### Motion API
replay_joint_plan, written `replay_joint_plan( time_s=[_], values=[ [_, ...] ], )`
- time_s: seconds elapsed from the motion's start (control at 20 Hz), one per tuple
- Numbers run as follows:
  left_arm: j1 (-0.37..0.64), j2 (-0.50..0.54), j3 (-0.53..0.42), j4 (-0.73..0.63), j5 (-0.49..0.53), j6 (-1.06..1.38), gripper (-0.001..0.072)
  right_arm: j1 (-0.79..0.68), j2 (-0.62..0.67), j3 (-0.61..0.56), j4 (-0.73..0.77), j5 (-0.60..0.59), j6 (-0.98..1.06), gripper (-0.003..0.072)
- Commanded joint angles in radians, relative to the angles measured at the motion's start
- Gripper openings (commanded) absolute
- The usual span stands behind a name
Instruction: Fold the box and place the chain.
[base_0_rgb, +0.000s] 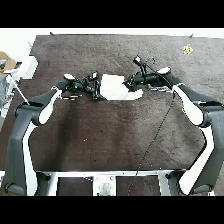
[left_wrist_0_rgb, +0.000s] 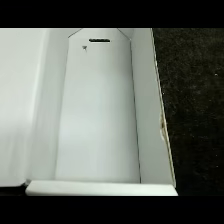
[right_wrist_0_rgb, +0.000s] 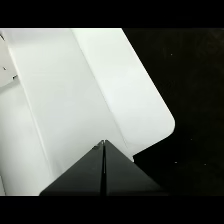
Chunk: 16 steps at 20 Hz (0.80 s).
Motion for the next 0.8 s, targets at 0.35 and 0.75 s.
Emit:
replay_joint_plan(
  time_s=[0.35, 0.75],
  values=[
    [0.001, 0.0, 0.0, 0.0, 0.0, 0.001, 0.0344, -0.05, 0.228, 0.002, -0.129, 0.195, -0.016, 0.0218],
    [0.0, 0.0, 0.0, 0.0, 0.0, 0.001, 0.0344, 0.034, 0.228, -0.098, -0.525, 0.15, -0.106, 0.0583]
  ],
)
